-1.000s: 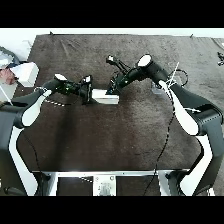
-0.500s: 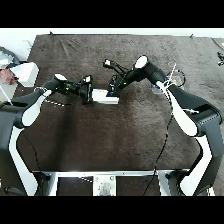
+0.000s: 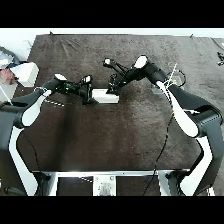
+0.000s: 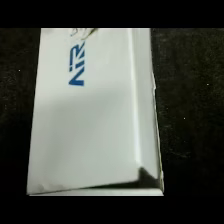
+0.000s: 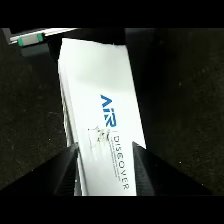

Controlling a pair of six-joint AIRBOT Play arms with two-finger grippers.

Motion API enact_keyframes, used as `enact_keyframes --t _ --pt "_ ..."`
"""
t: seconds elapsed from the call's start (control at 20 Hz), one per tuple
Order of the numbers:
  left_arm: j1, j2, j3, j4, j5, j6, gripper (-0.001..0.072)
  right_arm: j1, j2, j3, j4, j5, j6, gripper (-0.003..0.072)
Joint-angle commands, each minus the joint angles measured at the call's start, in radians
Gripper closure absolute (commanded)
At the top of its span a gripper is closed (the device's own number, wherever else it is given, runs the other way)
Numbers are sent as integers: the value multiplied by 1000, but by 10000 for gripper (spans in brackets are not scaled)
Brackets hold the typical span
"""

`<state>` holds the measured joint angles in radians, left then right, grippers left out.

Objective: Fold the box and place the chain.

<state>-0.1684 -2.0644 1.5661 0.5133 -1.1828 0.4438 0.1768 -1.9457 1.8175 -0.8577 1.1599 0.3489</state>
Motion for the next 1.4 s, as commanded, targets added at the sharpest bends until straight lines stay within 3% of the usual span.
enact_keyframes --t 0.0,0.1,0.15,0.55,0.95,1.35 --pt "0 0 0 2 -3 2 347 1 11 1 8 -19 -17 289" --pt "0 0 0 2 -3 2 347 1 11 1 8 -13 -17 296" --pt "0 0 0 2 -3 2 347 2 11 1 8 -9 -17 389" --pt "0 0 0 2 -3 2 347 43 5 -2 -89 13 -13 389" --pt "0 0 0 2 -3 2 348 48 5 -3 -89 45 -11 390" --pt "0 0 0 2 -3 2 347 45 4 -83 -50 48 10 386"
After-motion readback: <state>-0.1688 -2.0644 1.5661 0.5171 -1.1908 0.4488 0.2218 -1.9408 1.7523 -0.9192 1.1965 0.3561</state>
